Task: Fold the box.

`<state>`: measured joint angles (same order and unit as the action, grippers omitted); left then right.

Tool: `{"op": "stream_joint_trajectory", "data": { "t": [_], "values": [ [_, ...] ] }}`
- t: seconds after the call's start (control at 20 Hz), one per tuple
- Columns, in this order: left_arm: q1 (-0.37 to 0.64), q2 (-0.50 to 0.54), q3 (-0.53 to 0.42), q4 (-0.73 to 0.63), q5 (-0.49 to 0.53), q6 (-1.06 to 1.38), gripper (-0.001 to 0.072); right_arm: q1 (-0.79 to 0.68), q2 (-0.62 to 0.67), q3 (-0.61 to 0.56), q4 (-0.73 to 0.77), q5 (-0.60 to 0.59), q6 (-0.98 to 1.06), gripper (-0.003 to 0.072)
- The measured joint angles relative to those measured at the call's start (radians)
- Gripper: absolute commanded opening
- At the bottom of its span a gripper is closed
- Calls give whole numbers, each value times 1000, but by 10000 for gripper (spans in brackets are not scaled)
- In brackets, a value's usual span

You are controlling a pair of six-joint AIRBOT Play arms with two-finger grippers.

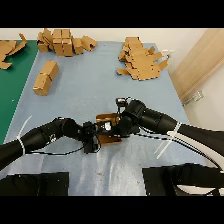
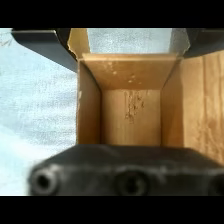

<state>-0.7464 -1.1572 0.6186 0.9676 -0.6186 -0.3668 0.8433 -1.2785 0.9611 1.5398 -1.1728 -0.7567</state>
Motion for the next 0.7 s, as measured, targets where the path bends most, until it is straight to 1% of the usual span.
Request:
{"op": "stream_joint_trajectory", "data": {
  "t": [0.3, 0.7],
  "values": [
    [-2, -5, 0, -10, 51, -1, 701, 0, 0, 0, -7, -3, 0, 7],
    [-7, -13, 0, -50, 63, -1, 701, 0, 0, 0, -3, -3, -2, 7]
  ]
}}
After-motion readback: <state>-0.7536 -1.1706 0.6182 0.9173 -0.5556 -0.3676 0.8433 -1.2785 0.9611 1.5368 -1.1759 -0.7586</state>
